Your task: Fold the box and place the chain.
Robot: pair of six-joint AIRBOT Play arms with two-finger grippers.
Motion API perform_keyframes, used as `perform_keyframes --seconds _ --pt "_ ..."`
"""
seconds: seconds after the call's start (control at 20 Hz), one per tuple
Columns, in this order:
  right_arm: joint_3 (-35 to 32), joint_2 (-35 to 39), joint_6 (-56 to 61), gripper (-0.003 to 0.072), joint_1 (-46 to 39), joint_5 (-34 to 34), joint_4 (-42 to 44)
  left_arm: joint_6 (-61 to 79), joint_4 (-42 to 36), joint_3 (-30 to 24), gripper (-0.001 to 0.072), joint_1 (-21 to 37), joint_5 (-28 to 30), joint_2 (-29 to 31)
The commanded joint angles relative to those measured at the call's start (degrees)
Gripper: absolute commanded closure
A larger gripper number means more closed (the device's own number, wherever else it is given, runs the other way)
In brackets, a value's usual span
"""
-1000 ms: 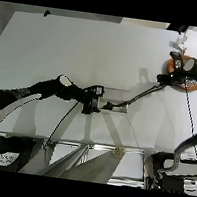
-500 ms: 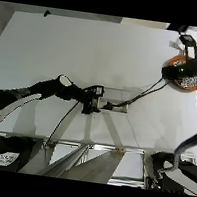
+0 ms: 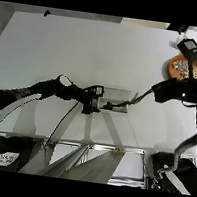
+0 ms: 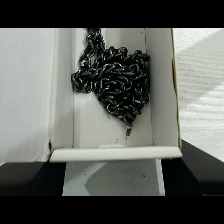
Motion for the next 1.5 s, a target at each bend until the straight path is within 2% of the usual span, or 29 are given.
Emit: perform_keyframes --seconds 0.0,0.2,0.35,0.7,0.9,1.15,1.25,1.3,1.45 --pt "-3.1 4.5 1.5 0.0680 5.2 -3.9 5.7 0.0 0.0 0.0 0.0501 0.0 0.0 0.0" --pt "-3.1 4.1 1.5 0.0680 12.3 -11.1 7.3 0.0 0.0 0.0 0.0501 0.0 0.0 0.0" --pt "-3.1 1.2 1.5 0.0680 17.2 -16.0 7.3 0.0 0.0 0.0 0.0501 0.0 0.0 0.0" --pt "-3.3 -12.6 1.5 0.0680 23.3 -16.3 6.7 0.0 0.0 0.0 0.0501 0.0 0.0 0.0" --pt "-5.9 -19.6 1.5 0.0679 24.9 -17.6 6.7 0.0 0.0 0.0 0.0501 0.0 0.0 0.0" --pt "-8.1 -23.7 1.7 0.0673 24.9 -20.5 5.6 0.0 0.0 0.0 0.0501 0.0 0.0 0.0" --pt "-8.1 -23.7 1.6 0.0509 24.8 -21.7 5.6 0.0 0.0 0.0 0.0501 0.0 0.0 0.0" --pt "-7.9 -23.6 1.6 0.0484 24.4 -22.0 5.6 0.0 0.0 0.0 0.0501 0.0 0.0 0.0" --pt "-7.0 -20.7 1.5 0.0490 21.7 -20.1 5.6 0.0 0.0 0.0 0.0501 0.0 0.0 0.0"
